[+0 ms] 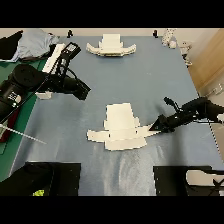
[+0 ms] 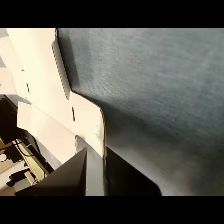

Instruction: Fold the box.

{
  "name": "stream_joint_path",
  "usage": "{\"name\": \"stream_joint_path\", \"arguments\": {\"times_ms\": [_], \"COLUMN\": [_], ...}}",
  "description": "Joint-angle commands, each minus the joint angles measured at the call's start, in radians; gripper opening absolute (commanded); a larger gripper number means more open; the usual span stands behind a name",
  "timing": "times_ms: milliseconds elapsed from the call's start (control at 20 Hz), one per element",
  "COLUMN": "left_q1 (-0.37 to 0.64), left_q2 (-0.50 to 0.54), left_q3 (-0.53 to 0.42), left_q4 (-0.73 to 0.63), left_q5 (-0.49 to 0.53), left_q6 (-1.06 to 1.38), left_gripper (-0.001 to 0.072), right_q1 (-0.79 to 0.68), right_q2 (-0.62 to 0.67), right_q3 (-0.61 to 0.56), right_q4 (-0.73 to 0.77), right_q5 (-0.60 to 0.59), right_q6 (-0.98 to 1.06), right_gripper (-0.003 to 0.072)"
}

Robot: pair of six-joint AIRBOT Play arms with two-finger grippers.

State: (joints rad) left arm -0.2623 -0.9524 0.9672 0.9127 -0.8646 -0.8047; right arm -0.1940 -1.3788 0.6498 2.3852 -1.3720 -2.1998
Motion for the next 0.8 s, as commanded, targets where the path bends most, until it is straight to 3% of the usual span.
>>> {"name": "stream_joint_path", "arguments": {"times_ms": [0, 50, 200, 350, 400, 450, 600, 750], "left_q1": [0.0, 0.0, 0.003, 0.065, 0.099, 0.137, 0.214, 0.225], "left_q2": [0.0, 0.0, -0.001, -0.005, -0.013, -0.029, -0.105, -0.2], "left_q3": [0.001, 0.001, 0.001, 0.001, 0.001, 0.001, 0.001, 0.001], "left_q4": [0.0, -0.001, 0.001, 0.0, -0.001, -0.006, -0.05, -0.116], "left_q5": [0.0, -0.001, 0.0, -0.039, -0.07, -0.119, -0.273, -0.328], "left_q6": [0.0, -0.009, -0.152, -0.306, -0.341, -0.372, -0.362, -0.296], "left_gripper": [0.0013, 0.0013, 0.0013, 0.0015, 0.0133, 0.0332, 0.0328, 0.0328], "right_q1": [0.014, 0.016, 0.047, 0.141, 0.17, 0.204, 0.313, 0.407], "right_q2": [-0.016, -0.016, -0.002, 0.137, 0.205, 0.283, 0.516, 0.685], "right_q3": [0.003, 0.003, -0.012, -0.115, -0.16, -0.211, -0.345, -0.409], "right_q4": [0.006, 0.008, 0.061, 0.06, 0.056, 0.053, 0.033, -0.016], "right_q5": [0.002, 0.004, 0.018, 0.154, 0.217, 0.278, 0.415, 0.472], "right_q6": [-0.02, -0.019, -0.019, -0.014, 0.006, 0.036, 0.122, 0.233], "right_gripper": [0.0097, 0.0001, -0.0001, -0.0003, -0.0002, -0.0002, -0.0002, -0.0002]}}
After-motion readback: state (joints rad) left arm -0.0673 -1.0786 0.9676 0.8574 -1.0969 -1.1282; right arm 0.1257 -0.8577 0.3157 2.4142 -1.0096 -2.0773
